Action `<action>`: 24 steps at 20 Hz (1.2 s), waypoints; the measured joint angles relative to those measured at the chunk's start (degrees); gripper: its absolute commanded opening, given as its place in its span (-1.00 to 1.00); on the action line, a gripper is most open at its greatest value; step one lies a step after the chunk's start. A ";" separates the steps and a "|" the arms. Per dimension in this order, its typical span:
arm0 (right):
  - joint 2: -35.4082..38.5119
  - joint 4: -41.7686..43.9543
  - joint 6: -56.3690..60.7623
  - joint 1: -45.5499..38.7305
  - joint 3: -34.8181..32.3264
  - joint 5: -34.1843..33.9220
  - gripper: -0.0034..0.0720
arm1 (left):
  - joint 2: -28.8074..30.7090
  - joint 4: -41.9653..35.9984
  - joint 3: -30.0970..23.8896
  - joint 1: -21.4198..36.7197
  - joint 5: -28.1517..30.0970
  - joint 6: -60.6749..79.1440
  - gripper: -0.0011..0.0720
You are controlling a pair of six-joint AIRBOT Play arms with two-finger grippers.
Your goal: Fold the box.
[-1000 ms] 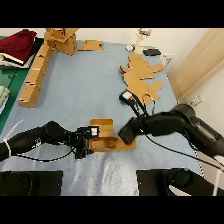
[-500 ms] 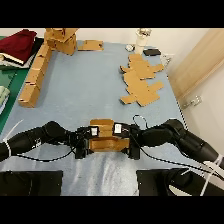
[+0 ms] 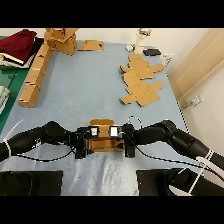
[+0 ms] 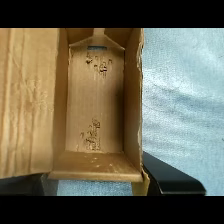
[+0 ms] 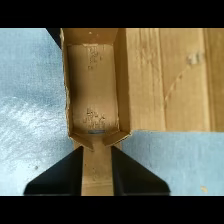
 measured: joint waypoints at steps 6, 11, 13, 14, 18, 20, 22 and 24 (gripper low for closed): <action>-1.18 0.74 -0.61 1.81 -0.02 2.91 -0.49 | 0.00 0.00 0.00 0.00 0.00 -0.02 0.45; -2.36 1.75 -0.72 2.19 -0.02 5.25 0.66 | 0.00 0.00 0.00 0.00 0.00 -0.02 0.45; -2.56 2.60 -0.72 2.21 -0.02 5.51 0.66 | 0.00 0.02 0.00 0.00 0.00 -0.02 0.45; -2.62 2.99 -0.50 2.23 -0.02 5.75 0.66 | 0.00 0.02 0.00 0.00 -0.02 -0.02 0.45; -2.78 3.78 1.81 2.23 -0.02 6.01 0.60 | 0.00 0.02 0.00 0.00 -0.02 -0.02 0.45; -2.58 3.41 4.94 2.23 0.13 5.49 0.24 | 0.00 0.02 0.00 0.00 -0.02 -0.02 0.45; -1.68 -0.81 13.55 2.19 1.36 1.92 -0.89 | 0.00 0.02 0.00 0.00 0.00 0.00 0.45; -0.20 -9.31 27.17 2.19 3.67 -4.24 -0.90 | 0.00 0.00 0.00 0.00 0.02 0.00 0.45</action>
